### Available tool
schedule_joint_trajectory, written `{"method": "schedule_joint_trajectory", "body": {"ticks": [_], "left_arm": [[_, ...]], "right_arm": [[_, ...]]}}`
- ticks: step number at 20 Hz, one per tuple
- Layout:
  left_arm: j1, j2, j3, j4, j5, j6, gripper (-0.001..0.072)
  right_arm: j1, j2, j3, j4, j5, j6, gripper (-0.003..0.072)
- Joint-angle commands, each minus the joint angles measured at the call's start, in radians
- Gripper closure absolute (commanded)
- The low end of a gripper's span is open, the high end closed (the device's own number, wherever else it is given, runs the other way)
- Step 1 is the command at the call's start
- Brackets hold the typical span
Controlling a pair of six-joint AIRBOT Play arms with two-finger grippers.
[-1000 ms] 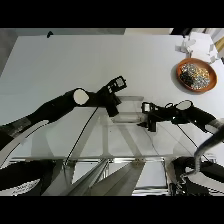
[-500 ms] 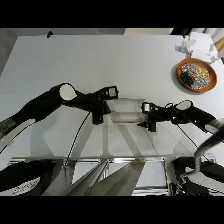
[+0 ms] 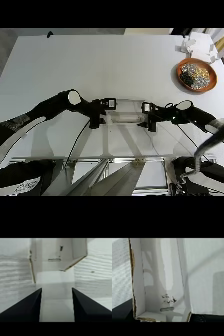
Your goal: Fold the box and place the chain.
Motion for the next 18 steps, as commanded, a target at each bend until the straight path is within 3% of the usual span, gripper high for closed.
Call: {"method": "schedule_joint_trajectory", "body": {"ticks": [1,8,10,14,16,18], "left_arm": [[0.001,-0.007,-0.002,0.013,0.095,0.010,0.0286],[-0.040,-0.007,-0.002,-0.056,0.117,0.218,0.0300],[-0.054,-0.007,-0.002,-0.063,0.105,0.230,0.0396],[-0.059,-0.007,-0.002,-0.094,0.086,0.229,0.0411],[-0.063,-0.007,-0.002,-0.116,0.084,0.229,0.0518],[-0.074,-0.007,-0.002,-0.132,0.085,0.229,0.0518]], "right_arm": [[0.000,0.000,0.000,0.000,0.000,0.000,0.0373],[0.000,0.000,0.000,0.000,0.000,0.000,0.0373],[0.000,0.000,0.000,0.000,0.000,0.000,0.0373],[0.000,0.000,0.000,0.001,0.000,0.000,0.0373],[0.000,0.000,0.000,0.001,0.000,0.000,0.0373],[0.000,0.000,0.000,0.001,0.000,0.000,0.0373]]}}
